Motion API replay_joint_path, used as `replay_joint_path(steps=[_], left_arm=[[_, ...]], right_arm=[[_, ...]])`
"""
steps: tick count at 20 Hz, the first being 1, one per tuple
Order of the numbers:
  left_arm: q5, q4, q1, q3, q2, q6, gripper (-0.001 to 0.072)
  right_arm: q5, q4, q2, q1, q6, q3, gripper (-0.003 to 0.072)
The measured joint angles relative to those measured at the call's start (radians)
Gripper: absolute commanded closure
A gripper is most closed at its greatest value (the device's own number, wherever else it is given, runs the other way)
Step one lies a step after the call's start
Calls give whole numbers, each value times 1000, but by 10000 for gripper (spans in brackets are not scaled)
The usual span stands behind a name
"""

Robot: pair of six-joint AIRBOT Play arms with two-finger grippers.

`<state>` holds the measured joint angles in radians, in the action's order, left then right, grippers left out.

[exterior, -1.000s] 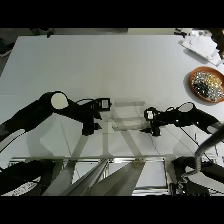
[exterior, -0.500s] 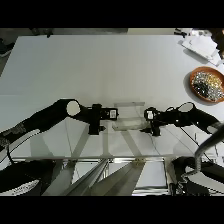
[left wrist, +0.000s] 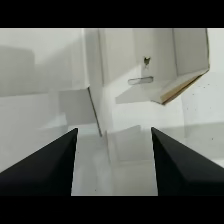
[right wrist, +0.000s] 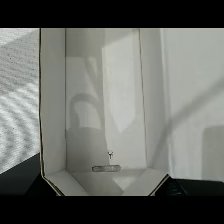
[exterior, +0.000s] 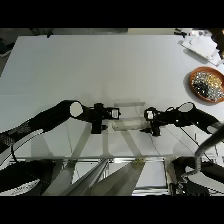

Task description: Fold the box and place the chain.

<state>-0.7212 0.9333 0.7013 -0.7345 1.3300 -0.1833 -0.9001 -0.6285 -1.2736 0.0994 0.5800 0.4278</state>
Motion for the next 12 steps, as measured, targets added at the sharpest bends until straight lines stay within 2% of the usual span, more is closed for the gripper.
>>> replay_joint_path(steps=[3,5,12], left_arm=[[-33,-10,15,0,0,0,299],[-45,-14,19,0,0,0,369],[-58,-71,30,0,0,2,384]], right_arm=[[0,0,0,0,0,0,276],[0,0,0,0,0,0,276],[0,0,0,0,0,0,276]])
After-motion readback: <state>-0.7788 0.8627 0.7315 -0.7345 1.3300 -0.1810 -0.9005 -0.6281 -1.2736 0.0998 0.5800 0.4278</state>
